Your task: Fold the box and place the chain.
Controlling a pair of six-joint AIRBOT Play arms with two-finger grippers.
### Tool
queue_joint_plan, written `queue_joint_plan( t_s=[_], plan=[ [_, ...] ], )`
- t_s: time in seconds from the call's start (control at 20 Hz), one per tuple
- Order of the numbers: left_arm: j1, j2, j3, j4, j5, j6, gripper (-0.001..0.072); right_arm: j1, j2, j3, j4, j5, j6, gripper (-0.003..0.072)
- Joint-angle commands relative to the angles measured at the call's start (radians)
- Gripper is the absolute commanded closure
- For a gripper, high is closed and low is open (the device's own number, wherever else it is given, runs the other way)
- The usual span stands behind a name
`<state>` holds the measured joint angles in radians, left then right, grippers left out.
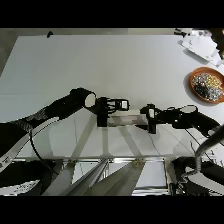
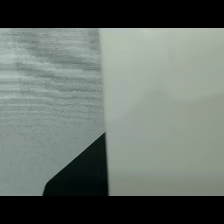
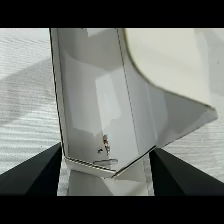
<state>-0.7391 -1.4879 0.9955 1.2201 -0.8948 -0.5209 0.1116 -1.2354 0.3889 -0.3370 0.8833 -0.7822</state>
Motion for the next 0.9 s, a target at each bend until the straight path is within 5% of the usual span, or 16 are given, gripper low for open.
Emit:
queue_joint_plan(
  t_s=[0.0, 0.2, 0.85],
  plan=[
    [0.0, 0.0, 0.0, 0.0, 0.0, 0.0, 0.0697, 0.0, -0.019, 0.022, 0.001, 0.035, 0.001, 0.0142],
    [0.0, 0.0, 0.0, 0.0, 0.0, 0.0, 0.0697, 0.0, -0.049, 0.037, -0.006, 0.038, 0.038, 0.0018],
    [0.0, 0.0, 0.0, 0.0, 0.0, 0.0, 0.0697, 0.038, -0.085, 0.037, -0.119, 0.006, 0.102, 0.0043]
  ],
)
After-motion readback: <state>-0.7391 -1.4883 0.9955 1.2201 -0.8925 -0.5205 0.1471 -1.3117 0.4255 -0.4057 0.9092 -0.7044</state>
